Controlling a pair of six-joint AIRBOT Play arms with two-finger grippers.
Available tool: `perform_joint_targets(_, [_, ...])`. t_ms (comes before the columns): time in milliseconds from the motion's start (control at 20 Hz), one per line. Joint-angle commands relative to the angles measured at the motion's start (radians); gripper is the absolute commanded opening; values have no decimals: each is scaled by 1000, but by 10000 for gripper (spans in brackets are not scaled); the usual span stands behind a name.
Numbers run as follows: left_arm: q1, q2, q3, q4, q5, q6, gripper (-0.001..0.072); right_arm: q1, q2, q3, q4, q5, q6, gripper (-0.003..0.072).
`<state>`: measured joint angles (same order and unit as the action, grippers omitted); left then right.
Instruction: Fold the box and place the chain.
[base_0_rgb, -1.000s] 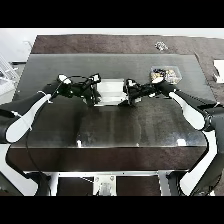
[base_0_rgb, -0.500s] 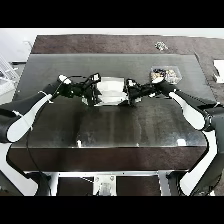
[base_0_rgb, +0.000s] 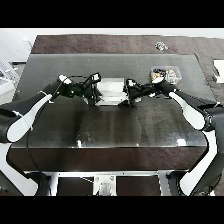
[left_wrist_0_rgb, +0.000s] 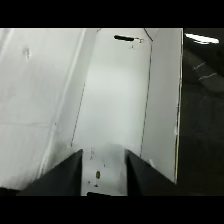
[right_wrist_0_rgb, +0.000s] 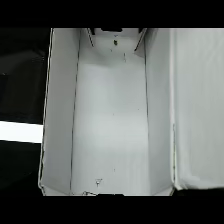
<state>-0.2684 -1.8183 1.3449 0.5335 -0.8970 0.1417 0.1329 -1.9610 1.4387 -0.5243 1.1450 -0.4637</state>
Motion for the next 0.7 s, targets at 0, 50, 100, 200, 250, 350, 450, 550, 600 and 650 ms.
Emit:
perform_joint_targets(0, [0,0,1,5,5,34,183,1,-1,0,0,1,0,577])
perform_joint_targets(50, [0,0,1,5,15,57,75,1,-1,0,0,1,0,577])
perform_joint_targets(100, [2,0,1,5,27,79,22,1,-1,0,0,1,0,577])
perform_joint_targets(200, [10,3,1,4,32,89,22,1,-1,0,0,1,0,577])
perform_joint_targets(250, [16,5,1,4,23,92,21,1,-1,0,0,1,0,578])
perform_joint_targets(350, [31,13,1,3,-10,103,21,1,-1,0,0,1,0,577])
perform_joint_targets(450, [45,31,1,-7,-43,112,21,1,-1,0,0,1,0,577])
perform_joint_targets(550, [61,62,1,-23,-66,129,20,1,-1,0,0,1,0,577])
perform_joint_targets(600, [68,80,1,-23,-77,129,20,1,-1,0,0,1,0,577])
perform_joint_targets(650, [77,98,1,-24,-91,129,20,1,-1,0,0,1,0,578])
